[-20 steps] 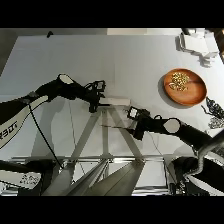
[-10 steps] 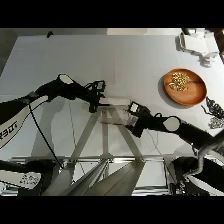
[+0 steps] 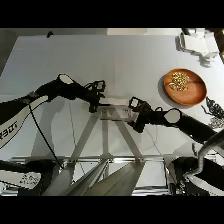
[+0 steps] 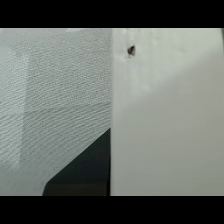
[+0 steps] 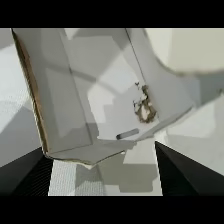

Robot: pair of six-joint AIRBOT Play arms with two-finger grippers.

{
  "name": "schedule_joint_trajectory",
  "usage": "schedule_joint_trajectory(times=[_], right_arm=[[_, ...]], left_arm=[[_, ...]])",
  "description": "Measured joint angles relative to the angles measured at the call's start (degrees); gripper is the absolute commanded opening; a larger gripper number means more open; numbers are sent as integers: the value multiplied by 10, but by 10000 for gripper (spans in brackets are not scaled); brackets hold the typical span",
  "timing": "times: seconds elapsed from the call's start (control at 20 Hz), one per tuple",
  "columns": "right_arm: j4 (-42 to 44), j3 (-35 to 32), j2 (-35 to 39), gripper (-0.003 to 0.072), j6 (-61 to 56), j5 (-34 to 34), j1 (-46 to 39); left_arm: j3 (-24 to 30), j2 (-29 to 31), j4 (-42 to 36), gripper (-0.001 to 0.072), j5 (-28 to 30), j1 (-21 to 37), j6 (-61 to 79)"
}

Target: Fold the box and place the chain.

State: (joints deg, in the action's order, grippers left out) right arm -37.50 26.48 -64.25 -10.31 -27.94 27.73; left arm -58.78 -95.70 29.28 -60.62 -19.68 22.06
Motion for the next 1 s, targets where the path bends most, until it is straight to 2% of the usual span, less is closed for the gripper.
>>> schedule_joint_trajectory(times=[0.3, 0.6, 0.75, 1.0], right_arm=[[12, 16, -14, 667, 40, -30, -51], [121, 19, -32, 667, 175, -58, -89], [146, 20, -40, 667, 249, -69, -96], [139, 7, 0, 662, 323, -62, -99]], left_arm=[[0, 0, 0, 8, 0, 0, 0], [0, 0, 0, 8, 0, 0, 0], [0, 0, -1, 8, 0, 0, 0], [0, 0, -1, 8, 0, 0, 0]])
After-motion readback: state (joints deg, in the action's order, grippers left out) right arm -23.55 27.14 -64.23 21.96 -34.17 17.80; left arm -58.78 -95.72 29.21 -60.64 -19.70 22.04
